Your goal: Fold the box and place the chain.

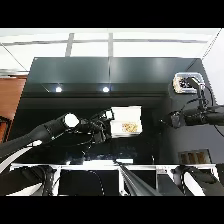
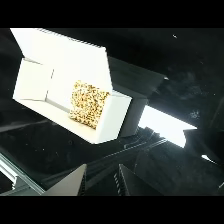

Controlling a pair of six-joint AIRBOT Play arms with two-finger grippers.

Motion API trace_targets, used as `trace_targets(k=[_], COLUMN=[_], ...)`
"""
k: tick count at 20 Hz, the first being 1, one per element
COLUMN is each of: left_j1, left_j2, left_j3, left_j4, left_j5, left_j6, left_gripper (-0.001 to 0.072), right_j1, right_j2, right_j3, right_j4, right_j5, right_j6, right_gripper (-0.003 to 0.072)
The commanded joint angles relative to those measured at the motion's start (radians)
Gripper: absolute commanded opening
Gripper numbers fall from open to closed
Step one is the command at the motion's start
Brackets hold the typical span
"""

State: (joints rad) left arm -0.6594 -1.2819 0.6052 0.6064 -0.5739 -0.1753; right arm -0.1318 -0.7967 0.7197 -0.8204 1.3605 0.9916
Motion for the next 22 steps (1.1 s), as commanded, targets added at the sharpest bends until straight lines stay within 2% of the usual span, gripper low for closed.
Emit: trace_targets(k=[1, 4, 8, 14, 20, 21, 22], left_j1=[-0.011, -0.011, -0.028, -0.030, -0.013, 0.000, 0.016], left_j2=[-0.002, -0.004, -0.012, -0.056, -0.061, -0.064, -0.066], left_j3=[0.002, 0.008, 0.016, 0.050, 0.086, 0.086, 0.086], left_j4=[-0.002, -0.002, -0.002, -0.001, -0.002, 0.001, 0.008], left_j5=[0.069, 0.064, 0.072, 0.057, -0.076, -0.090, -0.093], left_j6=[-0.011, 0.029, 0.225, 0.237, 0.306, 0.307, 0.306], left_gripper=[0.0708, 0.0705, 0.0705, 0.0703, 0.0681, 0.0648, 0.0574], right_j1=[0.001, 0.001, 0.001, 0.001, 0.001, 0.001, 0.001], right_j2=[0.000, 0.000, 0.000, 0.000, 0.000, 0.000, 0.000], right_j3=[0.000, 0.000, 0.000, 0.000, 0.000, 0.000, 0.000], right_j4=[0.000, 0.000, 0.000, 0.000, 0.000, 0.000, 0.000], right_j5=[0.001, 0.001, 0.001, 0.001, -0.002, -0.003, -0.003], right_j6=[0.000, 0.000, 0.000, 0.000, 0.000, 0.000, 0.000], right_gripper=[0.0249, 0.0249, 0.0249, 0.0249, 0.0249, 0.0249, 0.0249])
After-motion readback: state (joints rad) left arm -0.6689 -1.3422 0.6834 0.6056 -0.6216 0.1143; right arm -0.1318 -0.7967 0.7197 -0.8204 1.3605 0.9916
